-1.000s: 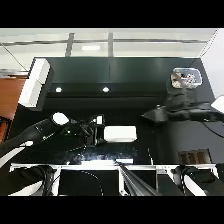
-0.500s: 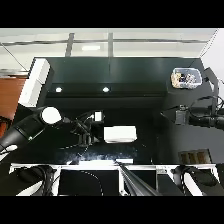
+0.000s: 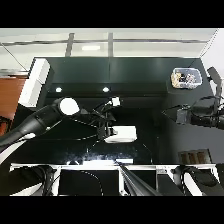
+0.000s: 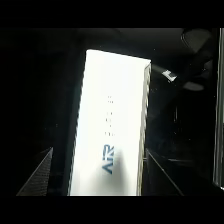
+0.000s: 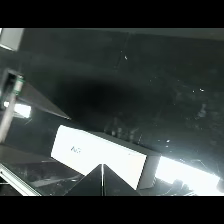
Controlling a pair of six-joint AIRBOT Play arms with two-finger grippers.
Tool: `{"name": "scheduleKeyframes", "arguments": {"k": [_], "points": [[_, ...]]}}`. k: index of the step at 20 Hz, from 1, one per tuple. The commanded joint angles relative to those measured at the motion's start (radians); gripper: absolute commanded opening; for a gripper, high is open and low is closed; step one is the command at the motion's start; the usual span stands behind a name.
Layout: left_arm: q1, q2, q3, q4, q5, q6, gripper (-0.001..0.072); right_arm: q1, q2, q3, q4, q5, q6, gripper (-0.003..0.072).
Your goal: Fold the box and place the chain.
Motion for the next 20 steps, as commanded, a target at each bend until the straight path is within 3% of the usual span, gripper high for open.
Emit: {"name": "scheduleKeyframes", "arguments": {"k": [1, 20], "points": [[-0.021, -0.067, 0.023, -0.025, 0.031, -0.008, 0.0689, -0.001, 0.0, 0.001, -0.001, -0.001, 0.0, 0.0015], [-0.097, -0.095, 0.023, 0.069, 0.042, -0.031, 0.0706, -0.001, 0.0, 0.0, -0.024, -0.027, 0.005, 0.0015]]}}
